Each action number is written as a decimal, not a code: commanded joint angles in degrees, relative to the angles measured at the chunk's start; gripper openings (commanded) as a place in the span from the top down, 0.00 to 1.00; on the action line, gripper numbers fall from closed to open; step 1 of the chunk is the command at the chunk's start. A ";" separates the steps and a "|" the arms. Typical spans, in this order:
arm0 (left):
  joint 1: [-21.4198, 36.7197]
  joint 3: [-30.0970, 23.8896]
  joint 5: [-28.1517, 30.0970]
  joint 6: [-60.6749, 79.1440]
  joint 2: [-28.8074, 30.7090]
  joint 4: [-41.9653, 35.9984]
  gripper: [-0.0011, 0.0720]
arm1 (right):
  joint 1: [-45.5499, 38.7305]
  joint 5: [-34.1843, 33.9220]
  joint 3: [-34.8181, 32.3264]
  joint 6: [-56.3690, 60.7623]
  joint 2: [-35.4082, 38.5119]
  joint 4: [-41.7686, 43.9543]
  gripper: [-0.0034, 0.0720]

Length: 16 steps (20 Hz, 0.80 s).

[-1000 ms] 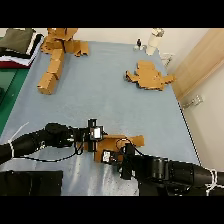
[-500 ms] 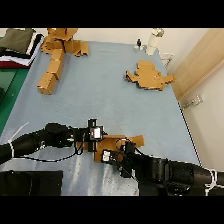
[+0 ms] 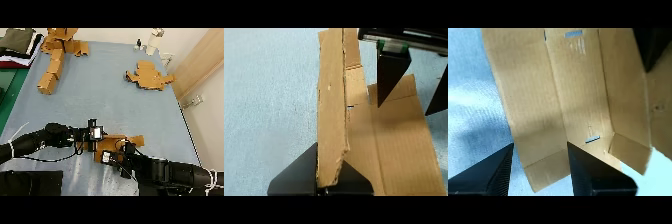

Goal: Fold the box.

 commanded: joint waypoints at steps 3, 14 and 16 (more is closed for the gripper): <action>0.00 0.02 0.04 0.02 -0.02 0.00 0.97 | 0.26 0.13 -0.55 0.02 0.00 -0.57 0.26; 0.00 0.02 0.02 0.02 -0.02 0.00 0.97 | 0.31 0.87 -0.66 5.79 0.55 -8.74 0.26; 0.00 0.02 0.02 0.02 -0.02 0.00 0.97 | 0.33 0.83 -0.37 5.77 2.05 -8.46 0.26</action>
